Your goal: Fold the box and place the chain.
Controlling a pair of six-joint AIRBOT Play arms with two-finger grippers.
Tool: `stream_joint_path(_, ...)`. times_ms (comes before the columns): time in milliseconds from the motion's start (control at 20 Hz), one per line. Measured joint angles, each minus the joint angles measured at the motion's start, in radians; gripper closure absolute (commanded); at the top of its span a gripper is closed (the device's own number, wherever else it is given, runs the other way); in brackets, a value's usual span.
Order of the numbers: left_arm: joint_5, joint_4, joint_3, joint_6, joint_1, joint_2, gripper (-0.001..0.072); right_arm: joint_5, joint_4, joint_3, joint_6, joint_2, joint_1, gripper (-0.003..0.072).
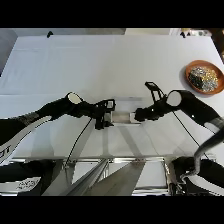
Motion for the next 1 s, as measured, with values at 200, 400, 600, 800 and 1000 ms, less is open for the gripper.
stream_joint_path(200, 0.000, 0.000, 0.000, 0.000, 0.000, 0.000, 0.0376, 0.021, -0.099, 0.064, 0.167, -0.057, 0.082, 0.0237)
stream_joint_path(400, 0.000, 0.000, 0.000, 0.000, 0.000, 0.000, 0.0376, 0.042, -0.181, 0.116, 0.309, -0.100, 0.147, 0.0282)
stream_joint_path(600, 0.000, 0.000, 0.000, 0.000, 0.000, 0.000, 0.0376, 0.078, -0.242, 0.160, 0.408, -0.143, 0.202, 0.0357)
stream_joint_path(800, -0.002, 0.002, 0.000, 0.001, 0.000, 0.000, 0.0376, 0.099, -0.281, 0.179, 0.470, -0.164, 0.238, 0.0434)
stream_joint_path(1000, -0.003, 0.002, 0.000, 0.001, 0.000, 0.000, 0.0376, 0.124, -0.307, 0.184, 0.495, -0.171, 0.249, 0.0593)
